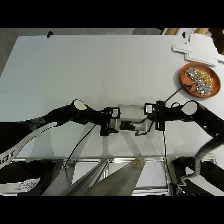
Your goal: Fold the box and place the chain.
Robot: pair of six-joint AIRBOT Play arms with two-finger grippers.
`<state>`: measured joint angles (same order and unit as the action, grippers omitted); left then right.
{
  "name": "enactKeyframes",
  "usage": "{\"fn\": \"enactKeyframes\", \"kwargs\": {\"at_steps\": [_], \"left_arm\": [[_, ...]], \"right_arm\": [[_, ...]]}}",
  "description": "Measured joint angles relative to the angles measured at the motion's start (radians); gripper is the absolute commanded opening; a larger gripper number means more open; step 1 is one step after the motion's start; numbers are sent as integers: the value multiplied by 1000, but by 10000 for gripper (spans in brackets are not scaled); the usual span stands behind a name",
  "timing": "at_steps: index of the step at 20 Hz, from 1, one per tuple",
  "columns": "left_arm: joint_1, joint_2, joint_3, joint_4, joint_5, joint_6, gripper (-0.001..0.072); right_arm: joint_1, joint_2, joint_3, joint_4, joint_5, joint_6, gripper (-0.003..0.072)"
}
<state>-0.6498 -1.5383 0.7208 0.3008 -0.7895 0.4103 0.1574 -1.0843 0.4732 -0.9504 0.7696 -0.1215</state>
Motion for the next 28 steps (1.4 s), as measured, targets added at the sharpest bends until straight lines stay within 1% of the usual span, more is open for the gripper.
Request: {"fn": "enactKeyframes", "kwargs": {"at_steps": [3, 5, 7, 12, 14, 17, 22, 25, 28], "left_arm": [[0, 0, 0, 0, 0, 0, 170], [0, 0, 0, 0, 0, 0, 170], [0, 0, 0, 0, 0, 0, 170], [0, 0, 0, 0, 0, 0, 170], [0, 0, 0, 0, 0, 0, 170], [0, 0, 0, 0, 0, 0, 170], [0, 0, 0, 0, 0, 0, 170], [0, 0, 0, 0, 0, 0, 170], [0, 0, 0, 0, 0, 0, 170]], "right_arm": [[-2, 29, 0, -3, 18, 103, 18], [-2, 79, 0, -24, 34, 207, 18], [-3, 151, 0, -43, 66, 304, 18], [-2, 393, 0, -54, 188, 494, 18], [-2, 477, 0, -24, 231, 527, 18], [-2, 555, -2, 75, 275, 549, 18], [23, 581, -6, 252, 288, 537, 19], [92, 550, -6, 320, 223, 520, 19], [182, 489, -6, 346, 138, 514, 19]]}}
